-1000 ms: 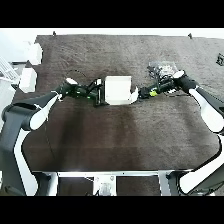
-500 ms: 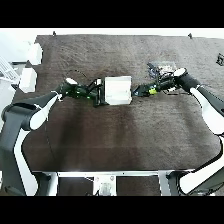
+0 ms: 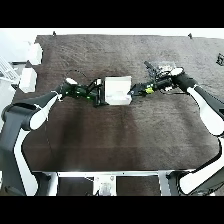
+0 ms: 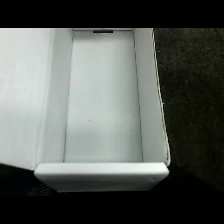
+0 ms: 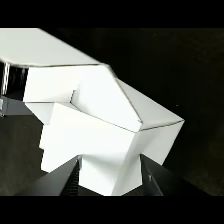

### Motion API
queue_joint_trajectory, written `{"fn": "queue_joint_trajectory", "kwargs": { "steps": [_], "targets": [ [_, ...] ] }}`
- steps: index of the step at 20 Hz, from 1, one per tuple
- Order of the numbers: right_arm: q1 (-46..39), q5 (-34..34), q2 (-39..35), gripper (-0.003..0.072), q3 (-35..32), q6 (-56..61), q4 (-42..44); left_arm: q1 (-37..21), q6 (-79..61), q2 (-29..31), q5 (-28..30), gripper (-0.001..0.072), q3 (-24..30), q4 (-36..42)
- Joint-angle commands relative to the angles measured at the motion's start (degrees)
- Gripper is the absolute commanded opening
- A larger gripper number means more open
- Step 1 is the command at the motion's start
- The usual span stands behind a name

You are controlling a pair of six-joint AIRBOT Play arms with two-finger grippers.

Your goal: Fold the box and place the chain.

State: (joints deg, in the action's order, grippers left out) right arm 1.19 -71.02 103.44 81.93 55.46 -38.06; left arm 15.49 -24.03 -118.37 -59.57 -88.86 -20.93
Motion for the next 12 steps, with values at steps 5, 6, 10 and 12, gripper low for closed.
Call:
{"fn": "queue_joint_trajectory", "kwargs": {
  "steps": [5, 6, 10, 12],
  "targets": [
    [2.36, 0.7, -0.04, 0.0433, 3.32, 5.11, -7.21, -0.02, 0.02, 0.04, -0.02, 0.0527, -0.02, 0.0],
    [2.84, 0.68, -0.04, 0.0433, 4.39, 6.54, -8.72, -0.02, 0.02, 0.04, -0.02, 0.0527, -0.02, 0.0],
    [5.79, 0.7, -0.04, 0.0434, 6.91, 10.58, -15.3, -0.02, 0.02, 0.04, -0.02, 0.0527, -0.02, 0.0],
    [7.15, 0.72, -0.04, 0.0434, 7.23, 12.37, -18.47, -0.02, 0.0, 0.04, -0.02, 0.0527, -0.02, 0.0]
  ]
}}
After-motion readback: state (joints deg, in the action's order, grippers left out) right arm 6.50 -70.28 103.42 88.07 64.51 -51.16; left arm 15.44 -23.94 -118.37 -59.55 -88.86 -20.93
